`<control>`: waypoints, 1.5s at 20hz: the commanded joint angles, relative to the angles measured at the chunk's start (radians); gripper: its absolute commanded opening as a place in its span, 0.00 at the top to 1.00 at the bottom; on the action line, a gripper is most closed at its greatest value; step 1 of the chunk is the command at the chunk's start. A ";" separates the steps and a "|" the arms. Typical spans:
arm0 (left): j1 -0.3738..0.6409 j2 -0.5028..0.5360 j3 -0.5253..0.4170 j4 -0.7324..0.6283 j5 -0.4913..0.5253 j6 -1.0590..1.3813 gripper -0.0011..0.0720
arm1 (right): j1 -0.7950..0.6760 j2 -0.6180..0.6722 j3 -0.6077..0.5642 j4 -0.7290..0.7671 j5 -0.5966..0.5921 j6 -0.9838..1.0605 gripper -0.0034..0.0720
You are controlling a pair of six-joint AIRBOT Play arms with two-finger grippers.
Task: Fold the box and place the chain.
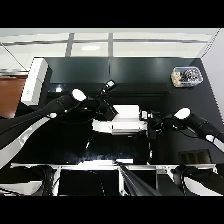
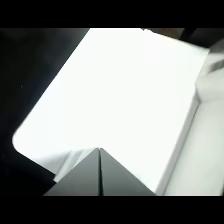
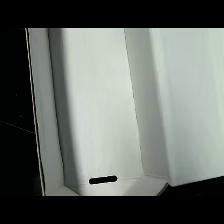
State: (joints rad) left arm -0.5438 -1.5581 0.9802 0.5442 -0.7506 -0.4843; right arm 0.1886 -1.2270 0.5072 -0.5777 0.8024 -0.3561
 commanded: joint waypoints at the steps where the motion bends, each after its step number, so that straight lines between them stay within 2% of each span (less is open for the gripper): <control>1: -0.003 -0.021 0.008 0.039 -0.050 0.001 0.95 | 0.000 0.000 0.000 0.001 -0.001 0.000 0.71; 4: 0.006 -0.002 0.023 0.147 -0.098 -0.093 0.95 | 0.000 0.000 0.000 0.002 -0.001 0.001 0.71; 5: 0.016 0.017 0.035 0.220 -0.142 -0.154 0.95 | 0.000 0.000 0.000 0.002 -0.001 0.000 0.71; 7: 0.044 0.092 0.019 0.295 -0.159 -0.280 0.95 | 0.000 0.000 0.000 0.002 -0.001 0.001 0.71; 11: 0.128 0.278 -0.112 0.296 -0.113 -0.270 0.95 | 0.000 0.000 0.000 0.002 -0.001 0.001 0.71; 13: 0.170 0.341 -0.183 0.194 -0.116 -0.121 0.95 | 0.000 0.000 0.000 0.002 -0.001 0.000 0.71; 14: 0.179 0.355 -0.206 0.128 -0.150 0.006 0.95 | 0.000 0.000 0.000 0.002 -0.001 0.001 0.71; 15: 0.175 0.354 -0.212 0.124 -0.180 0.106 0.85 | 0.000 0.000 0.000 0.002 -0.002 0.000 0.71; 16: 0.161 0.349 -0.217 0.141 -0.188 0.174 0.50 | 0.000 0.000 0.000 0.002 -0.001 0.001 0.71; 17: 0.145 0.339 -0.219 0.170 -0.164 0.238 0.09 | 0.000 0.000 0.000 0.001 -0.001 0.001 0.71; 18: 0.129 0.326 -0.219 0.193 -0.127 0.268 0.01 | 0.000 0.000 0.000 0.002 -0.001 0.001 0.71; 21: 0.060 0.284 -0.219 0.275 -0.051 0.410 0.01 | 0.000 0.000 0.000 0.001 -0.002 0.000 0.71; 23: 0.018 0.257 -0.218 0.282 -0.004 0.415 0.01 | 0.000 0.000 0.000 0.002 -0.001 0.001 0.71; 27: -0.044 0.231 -0.217 0.281 0.007 0.413 0.05 | 0.000 0.000 0.000 0.002 -0.002 0.001 0.71; 28: -0.053 0.231 -0.217 0.277 0.011 0.413 0.07 | 0.000 0.000 0.000 0.002 -0.002 0.001 0.71; 30: -0.060 0.231 -0.217 0.243 0.011 0.413 0.25 | 0.000 0.000 0.000 0.002 -0.002 0.001 0.71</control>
State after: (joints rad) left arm -0.5808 -1.3201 0.7631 0.8112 -0.7517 -0.0841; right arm 0.1886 -1.2270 0.5064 -0.5766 0.8009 -0.3557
